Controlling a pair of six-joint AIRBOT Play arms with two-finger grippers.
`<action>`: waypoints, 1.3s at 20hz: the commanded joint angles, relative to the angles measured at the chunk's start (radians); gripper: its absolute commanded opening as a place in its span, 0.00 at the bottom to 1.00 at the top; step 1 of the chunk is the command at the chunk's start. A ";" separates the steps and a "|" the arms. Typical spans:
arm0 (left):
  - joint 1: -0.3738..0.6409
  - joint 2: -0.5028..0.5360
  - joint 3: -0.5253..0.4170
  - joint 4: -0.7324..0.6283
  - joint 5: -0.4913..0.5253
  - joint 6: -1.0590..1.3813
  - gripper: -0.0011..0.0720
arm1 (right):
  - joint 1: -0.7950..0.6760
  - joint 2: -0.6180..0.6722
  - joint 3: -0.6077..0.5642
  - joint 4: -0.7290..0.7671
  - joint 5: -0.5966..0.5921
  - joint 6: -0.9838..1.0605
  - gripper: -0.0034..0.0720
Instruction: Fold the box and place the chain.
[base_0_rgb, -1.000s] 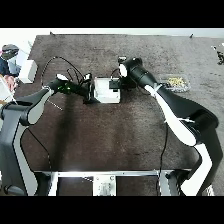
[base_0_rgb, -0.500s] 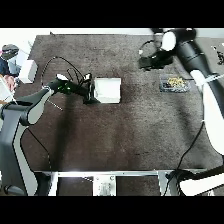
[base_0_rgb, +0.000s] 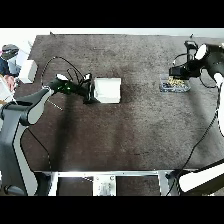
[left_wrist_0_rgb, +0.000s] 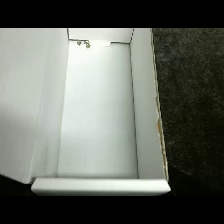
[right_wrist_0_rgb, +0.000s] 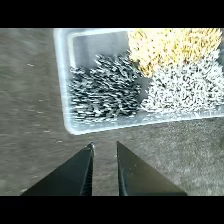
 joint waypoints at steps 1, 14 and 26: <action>0.001 0.000 0.001 0.000 0.000 0.000 0.55 | -0.031 -0.064 -0.014 0.051 -0.077 -0.058 0.28; 0.001 0.000 0.001 0.000 0.000 0.000 0.55 | -0.027 -0.171 -0.016 0.135 -0.121 -0.103 0.28; 0.001 0.000 0.001 0.000 0.000 0.000 0.55 | -0.022 -0.050 -0.014 0.135 -0.090 -0.103 0.06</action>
